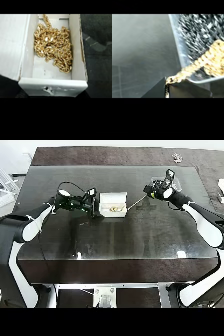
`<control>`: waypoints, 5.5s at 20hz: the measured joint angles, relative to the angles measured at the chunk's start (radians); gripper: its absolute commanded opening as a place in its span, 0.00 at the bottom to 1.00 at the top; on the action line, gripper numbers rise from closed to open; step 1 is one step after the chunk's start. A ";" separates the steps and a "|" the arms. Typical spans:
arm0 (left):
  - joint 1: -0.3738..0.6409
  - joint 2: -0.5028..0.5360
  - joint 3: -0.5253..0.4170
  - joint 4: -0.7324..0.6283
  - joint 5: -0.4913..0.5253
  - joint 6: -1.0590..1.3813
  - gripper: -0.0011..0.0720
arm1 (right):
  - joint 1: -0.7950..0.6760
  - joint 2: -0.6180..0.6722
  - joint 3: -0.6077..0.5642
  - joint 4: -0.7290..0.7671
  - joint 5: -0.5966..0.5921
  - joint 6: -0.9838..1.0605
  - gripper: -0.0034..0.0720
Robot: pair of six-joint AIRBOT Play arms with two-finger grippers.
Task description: Fold the box and place the chain.
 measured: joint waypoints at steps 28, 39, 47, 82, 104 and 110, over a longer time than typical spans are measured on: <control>0.000 0.000 0.000 0.000 0.000 0.000 0.50 | 0.453 0.734 -0.011 -0.353 0.066 -0.004 0.05; 0.000 0.000 0.000 0.000 0.000 0.000 0.50 | 0.476 0.666 -0.041 -0.356 0.070 -0.003 0.05; 0.000 0.000 0.000 0.000 0.000 0.000 0.50 | 0.482 0.659 -0.017 -0.355 0.021 -0.003 0.05; 0.000 0.000 0.000 -0.001 0.000 0.000 0.50 | 0.532 0.326 -0.254 -0.347 -0.006 -0.011 0.61; 0.000 0.000 0.000 -0.001 0.000 0.000 0.50 | 0.211 0.317 -0.001 -0.296 0.006 -0.747 0.05; 0.000 0.000 0.000 -0.001 0.000 0.000 0.50 | 0.134 0.139 0.222 0.253 0.373 -1.228 0.05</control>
